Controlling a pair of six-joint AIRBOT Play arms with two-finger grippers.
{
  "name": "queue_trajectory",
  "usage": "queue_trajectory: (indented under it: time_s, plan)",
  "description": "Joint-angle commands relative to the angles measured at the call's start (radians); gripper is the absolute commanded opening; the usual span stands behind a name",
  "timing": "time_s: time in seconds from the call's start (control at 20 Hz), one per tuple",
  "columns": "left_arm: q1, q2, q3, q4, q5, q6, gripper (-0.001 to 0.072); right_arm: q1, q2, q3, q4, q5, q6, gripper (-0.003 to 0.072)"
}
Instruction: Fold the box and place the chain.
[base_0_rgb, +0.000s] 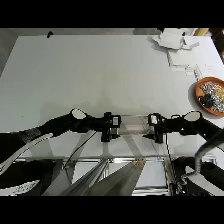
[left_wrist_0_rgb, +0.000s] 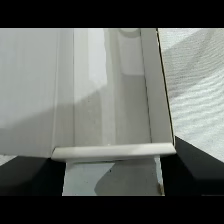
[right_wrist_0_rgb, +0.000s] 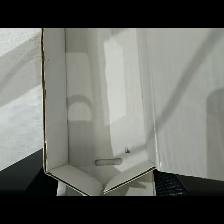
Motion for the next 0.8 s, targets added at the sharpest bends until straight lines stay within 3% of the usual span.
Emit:
queue_trajectory:
  time_s: [0.0, 0.2, 0.25, 0.3, 0.35, 0.55, 0.75]
  plan:
    - [0.000, 0.000, -0.001, 0.000, 0.000, 0.000, 0.0276, 0.000, 0.000, 0.000, 0.011, 0.010, 0.000, 0.0510]
    - [0.000, 0.000, -0.001, 0.000, 0.000, 0.000, 0.0276, 0.000, 0.001, 0.000, 0.003, 0.027, 0.010, 0.0508]
    - [0.000, 0.000, -0.001, 0.000, 0.000, 0.000, 0.0276, 0.000, 0.001, 0.001, -0.001, 0.027, 0.014, 0.0560]
    - [0.000, 0.000, -0.001, 0.000, 0.000, 0.000, 0.0276, -0.004, 0.004, 0.001, 0.000, 0.026, 0.052, 0.0674]
    - [0.000, 0.000, -0.001, 0.000, 0.000, 0.000, 0.0276, -0.009, 0.015, 0.001, -0.006, 0.022, 0.100, 0.0704]
    - [0.000, 0.000, -0.001, 0.000, 0.000, 0.000, 0.0276, -0.064, 0.146, 0.001, -0.138, 0.027, 0.252, 0.0701]
    - [0.000, 0.000, -0.001, 0.000, 0.000, 0.000, 0.0276, -0.106, 0.340, 0.002, -0.431, 0.101, 0.491, 0.0698]
